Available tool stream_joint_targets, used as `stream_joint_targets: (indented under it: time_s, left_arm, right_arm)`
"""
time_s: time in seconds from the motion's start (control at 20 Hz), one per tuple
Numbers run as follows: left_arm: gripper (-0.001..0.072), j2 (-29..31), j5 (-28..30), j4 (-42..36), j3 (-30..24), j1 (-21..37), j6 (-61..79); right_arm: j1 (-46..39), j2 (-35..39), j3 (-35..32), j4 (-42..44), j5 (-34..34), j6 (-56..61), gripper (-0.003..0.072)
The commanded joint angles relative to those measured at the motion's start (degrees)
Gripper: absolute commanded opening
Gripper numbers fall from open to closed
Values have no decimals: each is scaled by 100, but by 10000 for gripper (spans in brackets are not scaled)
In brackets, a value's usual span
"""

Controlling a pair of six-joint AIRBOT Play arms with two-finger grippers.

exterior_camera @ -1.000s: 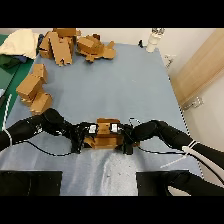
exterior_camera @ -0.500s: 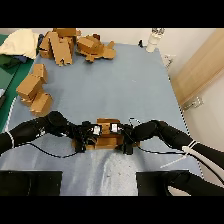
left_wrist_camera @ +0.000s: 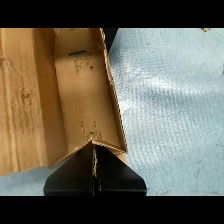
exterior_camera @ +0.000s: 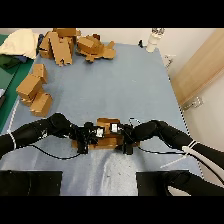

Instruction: Fold the box.

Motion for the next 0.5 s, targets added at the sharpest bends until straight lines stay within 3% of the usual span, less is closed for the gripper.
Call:
stream_joint_targets:
  time_s: [0.0, 0.05, 0.1, 0.15, 0.2, 0.45]
  left_arm:
    - [13, -4, 20, -20, 4, -17, -4]
    - [14, -4, 22, -20, 4, -17, -4]
    - [131, -4, 24, -20, 4, -17, -4]
    - [397, -4, 24, -55, 4, -17, -7]
    - [478, -4, 24, -85, 4, -17, -11]
    - [480, -4, 20, -83, 4, -17, -11]
  right_arm:
    - [-2, 0, 2, -2, 2, 2, 509]
    - [-2, 0, 2, -2, 2, 2, 509]
    - [-2, 0, 2, -2, 2, 2, 509]
    - [-2, 0, 2, -2, 2, 2, 509]
    - [-2, 0, 2, -4, 2, 2, 509]
    - [-2, 0, 2, -4, 2, 2, 509]
